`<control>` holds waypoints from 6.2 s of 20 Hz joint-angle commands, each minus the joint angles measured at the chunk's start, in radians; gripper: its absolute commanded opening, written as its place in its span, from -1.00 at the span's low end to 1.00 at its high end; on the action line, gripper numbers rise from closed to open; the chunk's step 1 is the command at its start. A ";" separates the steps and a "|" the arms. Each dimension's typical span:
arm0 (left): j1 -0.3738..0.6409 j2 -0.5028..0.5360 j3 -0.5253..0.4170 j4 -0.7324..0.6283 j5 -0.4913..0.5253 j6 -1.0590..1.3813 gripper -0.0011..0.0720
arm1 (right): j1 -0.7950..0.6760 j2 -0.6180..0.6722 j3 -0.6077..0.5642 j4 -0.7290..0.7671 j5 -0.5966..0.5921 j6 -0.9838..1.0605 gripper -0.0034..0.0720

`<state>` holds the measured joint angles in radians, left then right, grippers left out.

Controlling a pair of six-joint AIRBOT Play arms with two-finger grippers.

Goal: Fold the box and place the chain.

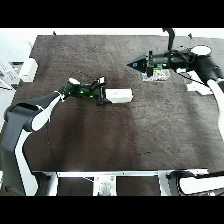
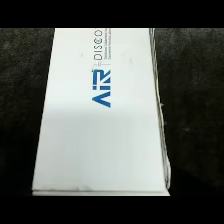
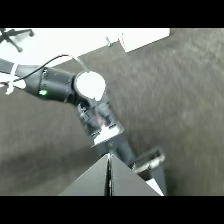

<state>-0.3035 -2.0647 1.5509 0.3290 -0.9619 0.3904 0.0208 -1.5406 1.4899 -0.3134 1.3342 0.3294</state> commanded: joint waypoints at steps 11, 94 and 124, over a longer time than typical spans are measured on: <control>0.000 0.000 0.000 0.000 -0.001 0.002 0.30 | -0.172 0.529 -0.853 -0.091 -0.428 0.020 -0.88; 0.557 0.223 -0.013 0.385 0.636 -1.037 1.00 | -0.170 0.517 -0.889 0.051 -0.567 0.007 -0.28; 0.111 1.028 -1.033 -0.630 0.590 0.156 -0.93 | -0.170 1.197 -1.335 -0.065 -1.103 -0.024 -0.88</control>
<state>-0.1806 -1.0401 0.5800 -0.0505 -0.3244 0.2874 -0.1501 -0.4137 0.2348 -0.3767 0.3000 0.3046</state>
